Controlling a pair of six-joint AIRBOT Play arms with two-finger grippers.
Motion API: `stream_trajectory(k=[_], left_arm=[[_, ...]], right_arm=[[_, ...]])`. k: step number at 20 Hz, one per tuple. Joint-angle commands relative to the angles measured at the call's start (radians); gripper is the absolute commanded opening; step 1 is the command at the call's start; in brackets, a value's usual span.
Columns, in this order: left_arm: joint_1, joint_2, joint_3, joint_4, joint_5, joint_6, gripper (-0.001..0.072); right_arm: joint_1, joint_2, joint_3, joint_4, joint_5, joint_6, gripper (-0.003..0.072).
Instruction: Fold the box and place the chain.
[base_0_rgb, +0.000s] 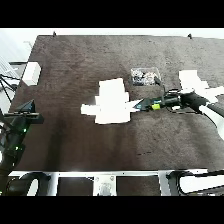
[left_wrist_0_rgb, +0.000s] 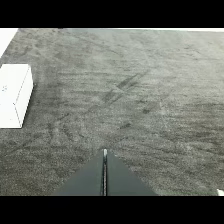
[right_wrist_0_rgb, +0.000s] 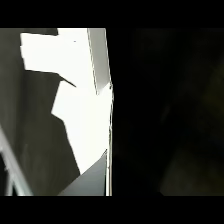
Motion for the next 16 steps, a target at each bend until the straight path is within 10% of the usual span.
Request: stream_trajectory(k=[1,10,11,12,13,16], left_arm=[[0.0,0.001,0.0,0.0,0.0,0.0,0.002],[0.0,0.001,0.0,0.003,-0.037,0.0,0.0021],[0.0,0.001,0.0,0.008,-0.063,0.001,0.0062],[0.0,0.001,0.0,0.012,-0.097,0.003,0.0392],[0.0,0.001,0.0,0.011,-0.136,0.001,0.0541],[0.0,-0.01,0.001,0.007,-0.183,0.0,0.054]], right_arm=[[0.089,0.008,-0.005,0.024,-0.172,0.039,0.0005],[0.092,0.008,0.013,0.013,-0.232,-0.005,0.0005],[0.096,0.008,0.014,0.013,-0.232,-0.032,0.0005],[0.098,0.008,0.015,0.013,-0.232,-0.045,0.0005],[0.101,0.008,0.015,0.013,-0.236,-0.063,0.0005],[0.12,0.006,0.014,0.012,-0.27,-0.102,0.0005]])
